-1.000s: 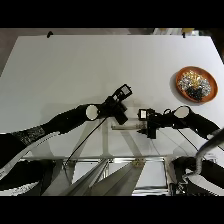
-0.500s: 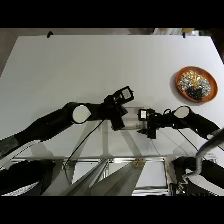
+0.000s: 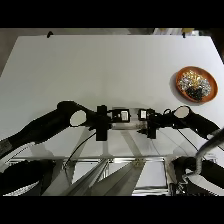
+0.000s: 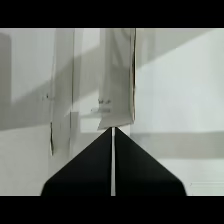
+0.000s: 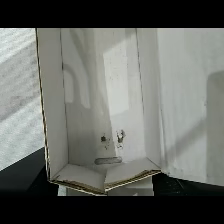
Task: Fold the box and place the chain.
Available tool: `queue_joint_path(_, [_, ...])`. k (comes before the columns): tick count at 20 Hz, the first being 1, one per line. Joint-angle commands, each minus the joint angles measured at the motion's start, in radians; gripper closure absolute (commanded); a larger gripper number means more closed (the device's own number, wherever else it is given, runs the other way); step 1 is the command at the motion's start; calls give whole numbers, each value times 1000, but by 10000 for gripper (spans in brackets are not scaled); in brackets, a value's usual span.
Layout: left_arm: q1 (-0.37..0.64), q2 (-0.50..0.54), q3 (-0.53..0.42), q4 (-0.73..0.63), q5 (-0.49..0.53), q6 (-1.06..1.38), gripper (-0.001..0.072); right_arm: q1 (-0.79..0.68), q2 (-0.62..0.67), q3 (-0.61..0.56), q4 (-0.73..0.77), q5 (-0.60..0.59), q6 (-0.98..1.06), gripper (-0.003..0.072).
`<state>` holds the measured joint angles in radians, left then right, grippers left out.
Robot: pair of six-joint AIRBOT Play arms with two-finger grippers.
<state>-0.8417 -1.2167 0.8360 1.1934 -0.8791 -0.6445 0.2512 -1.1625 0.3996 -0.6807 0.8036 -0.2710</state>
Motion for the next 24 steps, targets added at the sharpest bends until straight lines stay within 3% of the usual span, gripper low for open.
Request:
queue_joint_path(1, [60, -36, -4, 34, -23, 20, 565, 0, 1, 0, 0, 0, 0, 291])
queue_joint_path(3, [117, -54, -11, 26, -8, 20, 416, 0, 1, 0, 0, 0, 0, 291])
queue_joint_path(6, [165, -84, -18, 8, -7, 119, 417, 0, 1, 0, 0, 0, 0, 291])
queue_joint_path(12, [168, -155, -18, -85, 32, 295, 416, 0, 1, 0, 0, 0, 0, 291])
queue_joint_path(16, [167, -159, -18, -87, 34, 354, 414, 0, 1, 0, 0, 0, 0, 291])
queue_joint_path(18, [163, -159, -18, -136, 42, 441, 364, 0, 1, 0, 0, 0, 0, 291])
queue_joint_path(24, [141, -159, -18, -176, 53, 461, 369, 0, 1, 0, 0, 0, 0, 291])
